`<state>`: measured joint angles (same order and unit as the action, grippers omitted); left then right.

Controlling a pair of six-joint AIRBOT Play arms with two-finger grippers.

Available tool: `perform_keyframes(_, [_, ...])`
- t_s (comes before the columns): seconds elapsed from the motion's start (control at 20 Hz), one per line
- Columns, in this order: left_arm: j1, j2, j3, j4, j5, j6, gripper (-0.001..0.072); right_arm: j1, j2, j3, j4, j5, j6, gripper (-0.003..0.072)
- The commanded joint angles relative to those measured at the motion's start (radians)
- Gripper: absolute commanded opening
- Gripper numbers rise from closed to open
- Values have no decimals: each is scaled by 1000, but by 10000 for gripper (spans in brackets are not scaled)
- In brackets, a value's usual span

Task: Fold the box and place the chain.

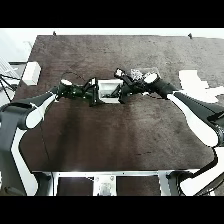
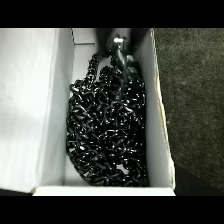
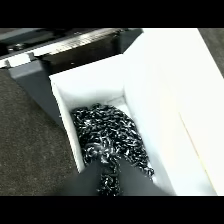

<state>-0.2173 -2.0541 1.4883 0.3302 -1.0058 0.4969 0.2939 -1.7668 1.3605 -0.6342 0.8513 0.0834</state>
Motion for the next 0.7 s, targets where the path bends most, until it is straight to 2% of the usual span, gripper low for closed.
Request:
perform_keyframes(0.0, [0,0,0,0,0,1,280,-10,31,22,5,-13,59,516])
perform_keyframes(0.35, [0,0,0,0,0,1,280,-33,312,22,4,-16,66,510])
perform_keyframes(0.45, [0,0,0,0,0,1,280,-63,368,22,6,-70,67,500])
perform_keyframes(0.55, [0,0,0,0,0,1,280,-103,359,23,21,-132,94,503])
perform_keyframes(0.65, [0,0,0,0,0,1,280,-138,307,24,79,-125,96,481])
